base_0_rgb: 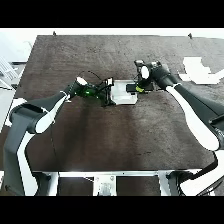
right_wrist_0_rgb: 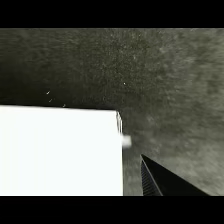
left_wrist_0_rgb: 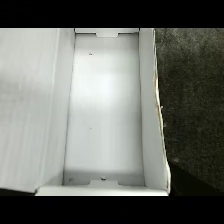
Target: Fold the box and place the chain.
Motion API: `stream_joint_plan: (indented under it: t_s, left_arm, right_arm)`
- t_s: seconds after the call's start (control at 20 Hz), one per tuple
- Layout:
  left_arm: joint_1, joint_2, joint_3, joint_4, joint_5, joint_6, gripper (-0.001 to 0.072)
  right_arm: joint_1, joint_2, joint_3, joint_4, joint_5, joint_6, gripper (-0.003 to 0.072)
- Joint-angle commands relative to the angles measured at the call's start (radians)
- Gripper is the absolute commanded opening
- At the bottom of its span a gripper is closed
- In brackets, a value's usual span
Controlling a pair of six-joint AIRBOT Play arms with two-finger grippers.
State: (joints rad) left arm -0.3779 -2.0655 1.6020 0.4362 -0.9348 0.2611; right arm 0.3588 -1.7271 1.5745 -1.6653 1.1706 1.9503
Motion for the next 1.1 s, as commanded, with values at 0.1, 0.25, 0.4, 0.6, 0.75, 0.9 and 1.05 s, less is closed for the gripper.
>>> stream_joint_plan:
  t_s: [0.1,0.25,0.4,0.6,0.75,0.9,1.05]
  left_arm:
    - [0.000,0.000,0.001,0.000,0.000,0.000,0.0413]
    - [0.000,0.000,0.001,0.000,0.000,0.000,0.0413]
    - [0.000,0.000,0.001,0.000,0.000,0.000,0.0413]
    - [0.000,0.000,0.001,0.000,0.000,0.000,0.0413]
    - [0.000,0.000,0.001,0.000,0.000,-0.001,0.0413]
    - [0.000,0.000,0.001,0.000,0.000,-0.001,0.0413]
    - [0.000,0.000,0.001,0.000,0.000,-0.001,0.0413]
  right_arm:
    - [-0.008,0.167,0.001,-0.021,0.005,-0.134,0.0482]
    - [-0.064,0.220,0.001,-0.046,-0.161,-0.187,0.0484]
    - [-0.194,0.166,0.001,0.000,-0.323,-0.250,0.0484]
    - [-0.360,-0.009,0.067,0.327,-0.372,-0.509,0.0476]
    - [-0.375,-0.125,0.174,0.399,-0.362,-0.612,0.0469]
    - [-0.375,-0.240,0.302,0.401,-0.269,-0.621,0.0470]
    - [-0.375,-0.296,0.333,0.402,-0.230,-0.628,0.0470]
